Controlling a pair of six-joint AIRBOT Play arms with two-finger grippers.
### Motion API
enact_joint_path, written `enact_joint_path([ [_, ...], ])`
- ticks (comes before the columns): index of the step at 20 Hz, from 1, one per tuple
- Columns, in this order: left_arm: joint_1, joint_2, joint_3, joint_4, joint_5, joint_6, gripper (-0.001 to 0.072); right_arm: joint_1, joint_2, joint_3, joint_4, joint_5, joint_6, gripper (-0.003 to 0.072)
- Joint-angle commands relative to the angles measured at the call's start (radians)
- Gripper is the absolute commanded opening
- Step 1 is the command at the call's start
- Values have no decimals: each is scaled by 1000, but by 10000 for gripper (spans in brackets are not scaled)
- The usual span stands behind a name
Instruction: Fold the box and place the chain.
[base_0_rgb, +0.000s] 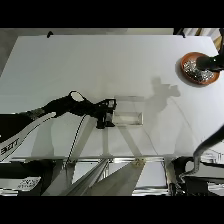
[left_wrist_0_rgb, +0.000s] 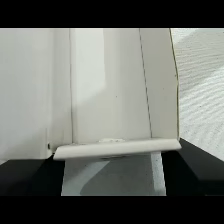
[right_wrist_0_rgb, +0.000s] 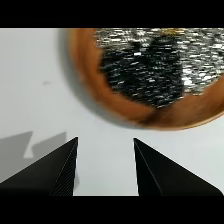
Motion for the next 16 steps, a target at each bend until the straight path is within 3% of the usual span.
enact_joint_path([
  [1,0,0,0,0,0,0,208,-77,-182,130,-1,3,-33,403],
  [5,0,0,0,0,0,0,208,-77,-294,216,-13,5,-32,402],
  [13,0,0,0,0,0,0,208,-76,-383,227,1,51,-35,384],
  [16,0,0,0,0,0,0,208,-76,-396,227,5,40,-37,215],
])
